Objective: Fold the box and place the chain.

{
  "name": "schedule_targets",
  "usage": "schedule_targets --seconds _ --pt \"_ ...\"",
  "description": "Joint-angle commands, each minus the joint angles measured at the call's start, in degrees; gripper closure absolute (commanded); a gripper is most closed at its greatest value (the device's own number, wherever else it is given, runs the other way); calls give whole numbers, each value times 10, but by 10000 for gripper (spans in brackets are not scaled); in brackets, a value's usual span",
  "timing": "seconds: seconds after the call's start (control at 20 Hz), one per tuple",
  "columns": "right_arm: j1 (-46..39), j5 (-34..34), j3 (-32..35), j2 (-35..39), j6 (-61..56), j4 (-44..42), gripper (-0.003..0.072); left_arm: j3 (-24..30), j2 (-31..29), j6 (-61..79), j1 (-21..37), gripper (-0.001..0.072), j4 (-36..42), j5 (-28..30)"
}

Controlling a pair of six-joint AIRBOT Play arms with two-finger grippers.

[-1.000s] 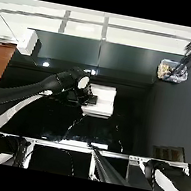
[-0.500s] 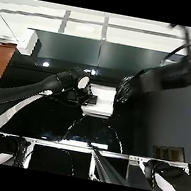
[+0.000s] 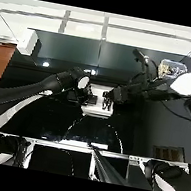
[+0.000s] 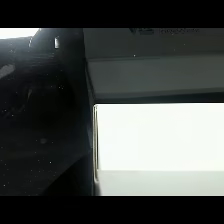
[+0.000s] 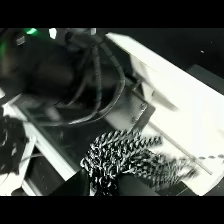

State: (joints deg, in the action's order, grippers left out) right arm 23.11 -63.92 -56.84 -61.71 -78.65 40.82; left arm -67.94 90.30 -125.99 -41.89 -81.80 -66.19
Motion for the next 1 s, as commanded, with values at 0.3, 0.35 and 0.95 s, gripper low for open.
schedule_targets --seconds 0.3,0.35,0.95 --pt "-31 70 73 -14 -2 16 304 0 0 0 0 684 0 0" --pt "-53 71 73 -14 -2 39 304 0 0 0 0 684 0 0" --pt "-294 318 -1 -187 -202 327 64 0 0 0 0 684 0 0"
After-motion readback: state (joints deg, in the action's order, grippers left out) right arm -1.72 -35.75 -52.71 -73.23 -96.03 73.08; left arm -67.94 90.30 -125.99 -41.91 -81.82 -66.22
